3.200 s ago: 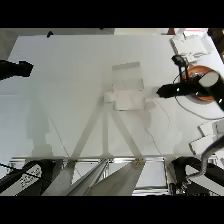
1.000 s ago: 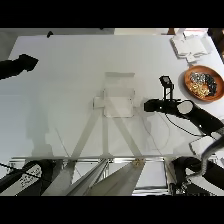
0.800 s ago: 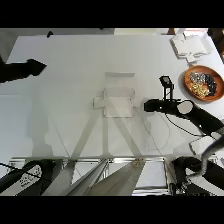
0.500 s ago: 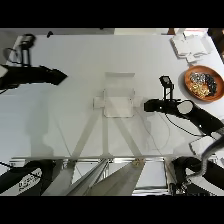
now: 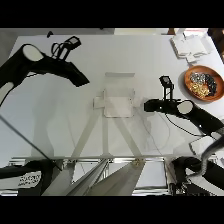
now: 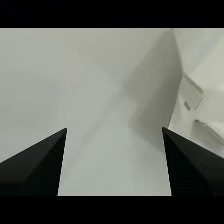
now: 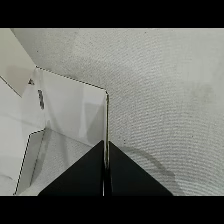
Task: Fold the box and place the chain.
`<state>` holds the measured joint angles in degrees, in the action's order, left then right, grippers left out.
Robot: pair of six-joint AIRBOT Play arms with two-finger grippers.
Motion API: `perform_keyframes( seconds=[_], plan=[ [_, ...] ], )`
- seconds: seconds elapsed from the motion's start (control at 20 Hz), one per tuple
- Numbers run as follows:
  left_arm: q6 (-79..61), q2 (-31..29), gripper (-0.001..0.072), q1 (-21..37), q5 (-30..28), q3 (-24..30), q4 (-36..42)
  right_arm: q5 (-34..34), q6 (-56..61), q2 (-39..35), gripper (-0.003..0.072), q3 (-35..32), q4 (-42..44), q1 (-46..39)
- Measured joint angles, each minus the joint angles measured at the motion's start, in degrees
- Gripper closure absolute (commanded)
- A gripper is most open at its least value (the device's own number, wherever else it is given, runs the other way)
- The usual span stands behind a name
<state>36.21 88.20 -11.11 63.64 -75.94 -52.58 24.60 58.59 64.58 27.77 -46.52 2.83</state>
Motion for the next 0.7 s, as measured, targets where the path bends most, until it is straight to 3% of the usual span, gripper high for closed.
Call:
perform_keyframes(
  seconds=[0.35, 0.7],
  plan=[
    [-4.59, 16.57, 0.0047, -0.87, 9.75, -11.56, 15.65, 0.0, 0.02, 0.0, 0.0678, -0.02, 0.0, 0.0],
    [-9.03, 21.38, 0.0064, -3.54, 9.55, -13.88, 19.87, 0.0, 0.0, 0.0, 0.0678, 0.0, 0.0, 0.0]
  ],
)
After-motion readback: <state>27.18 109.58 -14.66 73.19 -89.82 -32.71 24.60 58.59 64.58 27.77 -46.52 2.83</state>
